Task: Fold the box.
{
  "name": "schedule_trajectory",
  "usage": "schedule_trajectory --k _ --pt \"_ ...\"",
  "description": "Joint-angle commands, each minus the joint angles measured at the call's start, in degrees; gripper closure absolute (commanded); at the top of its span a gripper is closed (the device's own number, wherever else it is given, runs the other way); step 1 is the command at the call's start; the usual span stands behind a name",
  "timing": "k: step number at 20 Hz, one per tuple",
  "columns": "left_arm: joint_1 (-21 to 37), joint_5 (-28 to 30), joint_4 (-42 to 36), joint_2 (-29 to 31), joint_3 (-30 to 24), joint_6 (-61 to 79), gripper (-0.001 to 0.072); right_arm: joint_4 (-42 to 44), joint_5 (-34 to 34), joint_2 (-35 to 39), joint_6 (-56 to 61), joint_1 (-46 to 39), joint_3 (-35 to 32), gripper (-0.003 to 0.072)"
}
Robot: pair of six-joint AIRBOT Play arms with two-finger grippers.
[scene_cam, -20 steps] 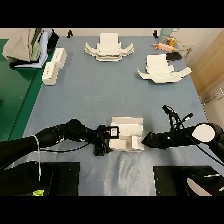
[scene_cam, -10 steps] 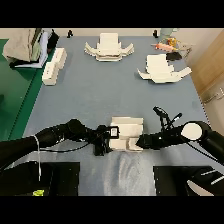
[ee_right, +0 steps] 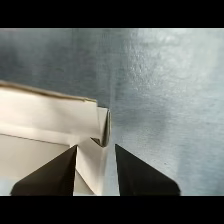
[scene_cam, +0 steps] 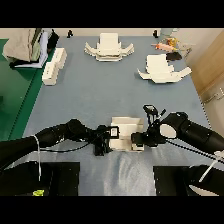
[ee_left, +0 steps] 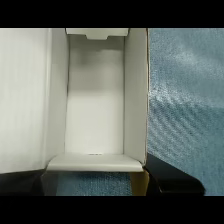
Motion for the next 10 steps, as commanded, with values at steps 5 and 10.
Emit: schedule_trajectory --k 5,10 --pt "0.0 0.0 0.0 0.0 0.0 0.0 0.0193 -2.8 0.2 -1.4 7.5 2.1 2.1 0.032" --pt "0.0 0.0 0.0 0.0 0.0 0.0 0.0193 -2.4 0.2 -2.4 12.0 2.2 2.1 0.0321"
